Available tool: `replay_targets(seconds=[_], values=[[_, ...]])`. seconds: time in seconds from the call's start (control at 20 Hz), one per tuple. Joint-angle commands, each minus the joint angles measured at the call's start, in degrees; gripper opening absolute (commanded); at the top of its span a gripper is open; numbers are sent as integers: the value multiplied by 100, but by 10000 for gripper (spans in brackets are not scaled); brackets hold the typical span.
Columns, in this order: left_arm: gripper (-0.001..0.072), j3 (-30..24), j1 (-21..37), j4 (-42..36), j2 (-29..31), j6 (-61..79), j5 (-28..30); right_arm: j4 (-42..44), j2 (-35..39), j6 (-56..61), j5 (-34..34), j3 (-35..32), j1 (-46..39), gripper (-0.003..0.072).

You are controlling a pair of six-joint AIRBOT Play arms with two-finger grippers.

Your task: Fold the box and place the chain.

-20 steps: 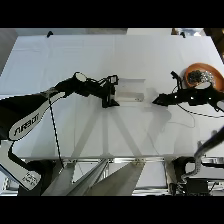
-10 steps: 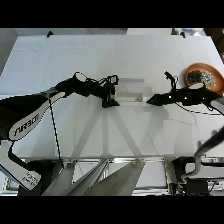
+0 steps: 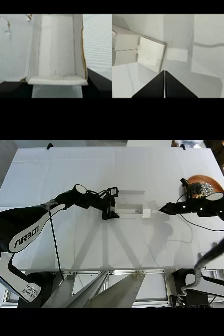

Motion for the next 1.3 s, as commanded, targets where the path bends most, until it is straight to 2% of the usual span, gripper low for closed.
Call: replay_targets(seconds=[0.0, 0.4, 0.9, 1.25], values=[[157, 2, 4, 4, -2, 0, -7, -197, -37, 111, -55, -13, 61, 2], [157, 2, 4, 4, -2, 0, -4, -85, -83, 160, -173, -13, 109, 1], [157, 2, 4, 2, -2, 0, -7, 162, -809, 184, -529, -13, 951, 1], [157, 2, 4, 2, -2, -2, -7, 293, -802, -44, -4, -11, 951, 1]])
